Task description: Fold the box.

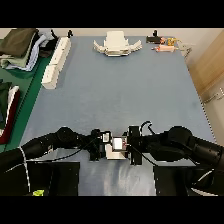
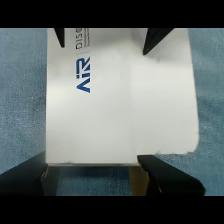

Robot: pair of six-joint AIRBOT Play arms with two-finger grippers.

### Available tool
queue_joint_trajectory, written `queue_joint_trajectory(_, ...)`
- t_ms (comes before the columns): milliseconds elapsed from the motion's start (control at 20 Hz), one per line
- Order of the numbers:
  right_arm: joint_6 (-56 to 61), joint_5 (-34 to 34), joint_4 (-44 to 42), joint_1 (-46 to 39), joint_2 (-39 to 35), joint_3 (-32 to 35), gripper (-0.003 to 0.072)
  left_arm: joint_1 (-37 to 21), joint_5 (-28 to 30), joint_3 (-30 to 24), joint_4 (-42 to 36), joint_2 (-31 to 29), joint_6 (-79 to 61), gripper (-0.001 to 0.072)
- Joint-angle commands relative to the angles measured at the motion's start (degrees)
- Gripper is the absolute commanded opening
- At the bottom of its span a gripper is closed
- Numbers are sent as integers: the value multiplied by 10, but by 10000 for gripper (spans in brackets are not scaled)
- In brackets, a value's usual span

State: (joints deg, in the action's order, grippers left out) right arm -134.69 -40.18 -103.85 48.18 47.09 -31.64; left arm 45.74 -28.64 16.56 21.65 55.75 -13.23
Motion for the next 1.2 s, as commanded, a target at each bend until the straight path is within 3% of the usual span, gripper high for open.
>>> queue_joint_trajectory(0,-34,-7,6,1,10,-1,474,0,0,0,0,0,0,519)
queue_joint_trajectory(450,-34,-57,6,1,11,-1,477,0,0,0,0,0,0,519)
queue_joint_trajectory(800,-14,-3,35,0,12,-1,483,0,0,0,0,0,0,520)
queue_joint_trajectory(1150,-13,-28,38,0,12,-1,483,0,0,0,0,0,0,519)
